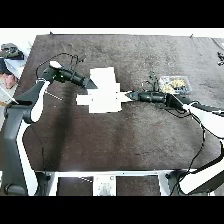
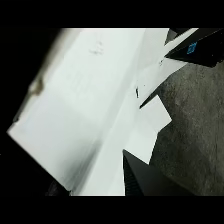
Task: Fold the box and place the chain.
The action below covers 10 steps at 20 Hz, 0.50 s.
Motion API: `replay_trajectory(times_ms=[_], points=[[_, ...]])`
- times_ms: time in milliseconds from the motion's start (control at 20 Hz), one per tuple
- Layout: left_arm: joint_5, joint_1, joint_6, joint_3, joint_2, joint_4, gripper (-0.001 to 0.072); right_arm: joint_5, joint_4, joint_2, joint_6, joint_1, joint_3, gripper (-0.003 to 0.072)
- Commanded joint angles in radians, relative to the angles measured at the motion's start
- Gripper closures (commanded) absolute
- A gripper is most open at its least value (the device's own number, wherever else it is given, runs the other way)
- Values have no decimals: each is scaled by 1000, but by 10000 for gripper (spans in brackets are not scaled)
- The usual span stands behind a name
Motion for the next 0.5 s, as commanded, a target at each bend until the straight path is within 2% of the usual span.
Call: replay_trajectory(times_ms=[0, 250, 300, 350, 400, 450], points=[[-22, -2, 10, 1, -2, -4, 347, 0, 0, 0, 0, -2, 0, 699], [-42, -1, 16, 1, -2, 27, 368, 1, 0, 1, 0, -2, 0, 699], [-40, -1, 16, 1, -2, 27, 491, 1, 0, 0, 0, -2, 0, 699], [-35, -1, 16, 1, -2, 27, 508, 1, -1, 0, 0, -2, 0, 698], [-29, -1, 17, 1, -2, 27, 622, 1, -7, 1, 0, -2, 0, 698], [-22, -1, 18, 1, -2, 27, 694, 5, -18, 1, 0, -3, 0, 697]])
